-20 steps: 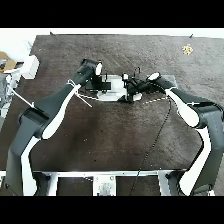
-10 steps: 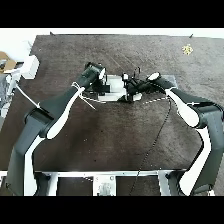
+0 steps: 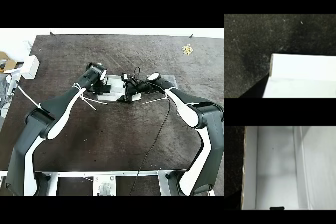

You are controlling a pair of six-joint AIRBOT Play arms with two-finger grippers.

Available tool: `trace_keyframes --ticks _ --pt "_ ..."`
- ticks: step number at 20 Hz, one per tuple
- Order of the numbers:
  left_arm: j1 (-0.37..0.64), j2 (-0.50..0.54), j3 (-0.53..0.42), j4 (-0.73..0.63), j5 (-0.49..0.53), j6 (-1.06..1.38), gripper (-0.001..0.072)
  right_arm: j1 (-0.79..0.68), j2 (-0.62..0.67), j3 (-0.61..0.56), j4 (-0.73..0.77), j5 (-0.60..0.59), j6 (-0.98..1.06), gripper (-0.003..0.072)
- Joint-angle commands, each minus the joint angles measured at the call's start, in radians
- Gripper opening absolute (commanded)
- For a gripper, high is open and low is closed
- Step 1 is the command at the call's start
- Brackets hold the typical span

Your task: Fold the box and place the chain.

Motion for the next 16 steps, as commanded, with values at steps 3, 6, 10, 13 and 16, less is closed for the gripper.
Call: trace_keyframes --ticks 3,6,10,13,16 --pt "0.000 0.011 0.000 -0.049 0.011 0.088 0.0401 -0.001 0.000 0.000 0.000 0.002 0.000 0.0429" --pt "0.000 0.039 0.002 -0.061 -0.008 0.167 0.0566 -0.001 0.000 0.000 0.000 0.002 0.000 0.0429" --pt "0.027 0.094 0.003 -0.083 -0.053 0.330 0.0713 -0.001 0.000 0.000 0.000 0.002 0.000 0.0428" --pt "0.052 0.145 0.005 -0.074 -0.049 0.431 0.0713 -0.001 0.000 0.000 0.000 0.002 0.000 0.0429" --pt "0.091 0.209 0.006 -0.117 -0.024 0.537 0.0712 -0.001 0.000 0.000 0.000 0.002 0.000 0.0429"
